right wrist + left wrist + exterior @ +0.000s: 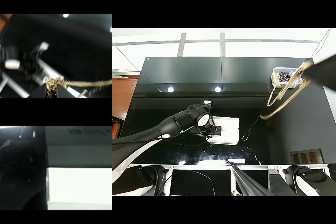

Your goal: Fold the box and place the chain.

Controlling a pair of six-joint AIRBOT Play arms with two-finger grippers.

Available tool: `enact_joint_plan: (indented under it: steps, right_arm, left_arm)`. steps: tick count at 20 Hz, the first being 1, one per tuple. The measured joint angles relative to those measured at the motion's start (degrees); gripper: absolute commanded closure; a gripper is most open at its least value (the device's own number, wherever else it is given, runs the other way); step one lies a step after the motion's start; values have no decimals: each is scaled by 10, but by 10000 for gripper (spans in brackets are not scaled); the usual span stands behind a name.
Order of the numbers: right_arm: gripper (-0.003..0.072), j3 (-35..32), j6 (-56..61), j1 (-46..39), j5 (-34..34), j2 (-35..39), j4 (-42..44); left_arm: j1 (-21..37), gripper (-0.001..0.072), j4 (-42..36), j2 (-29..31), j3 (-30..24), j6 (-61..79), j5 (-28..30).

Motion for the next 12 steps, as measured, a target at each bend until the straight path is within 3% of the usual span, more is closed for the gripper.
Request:
enact_joint_plan:
  steps: [5,12]
  right_arm:
    - [678,-117,0,72,-33,5,50]
    - [678,-202,0,189,-187,-3,99]
  left_arm:
    - [0,678,0,0,0,-5,0]
    - [0,678,0,0,0,-6,-1]
